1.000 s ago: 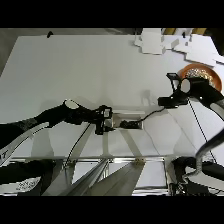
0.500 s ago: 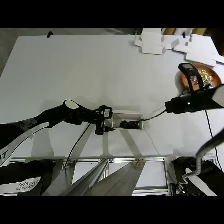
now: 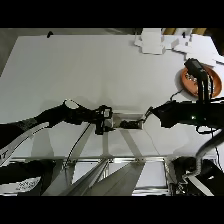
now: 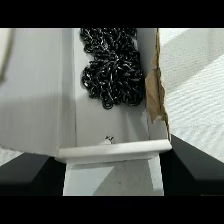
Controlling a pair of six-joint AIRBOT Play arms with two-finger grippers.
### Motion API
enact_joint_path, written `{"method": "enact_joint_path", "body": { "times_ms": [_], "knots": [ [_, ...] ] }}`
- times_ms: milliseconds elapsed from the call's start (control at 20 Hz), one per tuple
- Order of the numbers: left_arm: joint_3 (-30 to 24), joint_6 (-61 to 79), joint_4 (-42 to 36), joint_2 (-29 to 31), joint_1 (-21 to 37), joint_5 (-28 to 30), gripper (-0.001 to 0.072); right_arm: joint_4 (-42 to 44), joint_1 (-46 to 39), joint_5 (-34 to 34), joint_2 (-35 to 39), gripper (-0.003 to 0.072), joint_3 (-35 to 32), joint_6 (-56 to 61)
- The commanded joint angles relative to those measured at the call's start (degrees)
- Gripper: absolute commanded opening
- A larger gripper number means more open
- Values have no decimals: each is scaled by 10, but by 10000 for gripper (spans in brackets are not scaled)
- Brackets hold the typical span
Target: Fold the box and place the chain.
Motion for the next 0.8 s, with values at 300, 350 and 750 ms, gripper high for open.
{"method": "enact_joint_path", "body": {
  "times_ms": [300,350,750],
  "knots": [
    [0,0,0,0,0,0,171,9,88,-75,-75,23,-24,1],
    [0,0,0,0,0,0,171,-3,98,-74,-90,23,-29,1],
    [0,0,0,0,0,0,171,-96,92,-33,-148,234,24,-16]
  ]
}}
